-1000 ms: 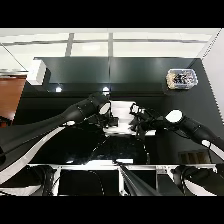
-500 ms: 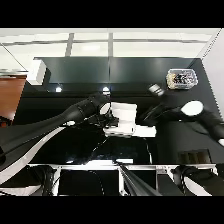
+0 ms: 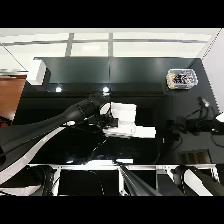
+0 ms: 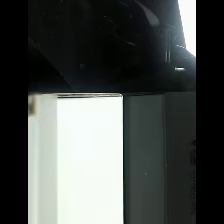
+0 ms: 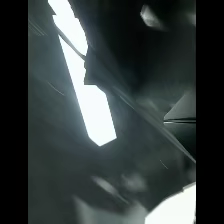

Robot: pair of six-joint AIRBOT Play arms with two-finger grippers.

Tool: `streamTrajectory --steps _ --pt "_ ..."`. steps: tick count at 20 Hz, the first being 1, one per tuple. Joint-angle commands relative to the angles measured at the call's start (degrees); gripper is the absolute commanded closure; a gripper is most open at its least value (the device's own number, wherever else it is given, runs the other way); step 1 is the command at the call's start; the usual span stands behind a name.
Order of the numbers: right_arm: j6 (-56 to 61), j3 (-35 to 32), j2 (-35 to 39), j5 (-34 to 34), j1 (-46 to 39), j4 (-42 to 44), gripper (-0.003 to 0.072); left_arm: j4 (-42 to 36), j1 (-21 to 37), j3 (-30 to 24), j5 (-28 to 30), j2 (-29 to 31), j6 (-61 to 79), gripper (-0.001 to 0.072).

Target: Fold the box and place the chain.

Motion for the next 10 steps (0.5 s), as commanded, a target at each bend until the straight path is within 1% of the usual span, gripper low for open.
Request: streamTrajectory --steps 1,3,5,8,10 --pt "-13.9 -3.9 -4.7 4.3 2.8 12.1 0.0671 0.2 0.0 0.0 0.0 0.0 0.0 0.0683" --pt "-14.0 -3.9 -8.4 4.2 6.3 13.5 0.0671 0.1 0.0 0.0 0.0 0.0 0.0 0.0683" --pt "-16.0 -3.9 -10.9 2.8 9.7 17.3 0.0671 0.1 0.0 0.0 0.0 0.0 0.0 0.0683" --pt "-22.5 -3.9 -11.9 1.1 13.1 28.3 0.0671 0.1 0.0 0.0 0.0 0.0 0.0 0.0683" --pt "-26.3 -3.7 -11.9 1.5 14.3 34.8 0.0670 0.1 0.0 0.0 0.0 0.0 0.0 0.0683"
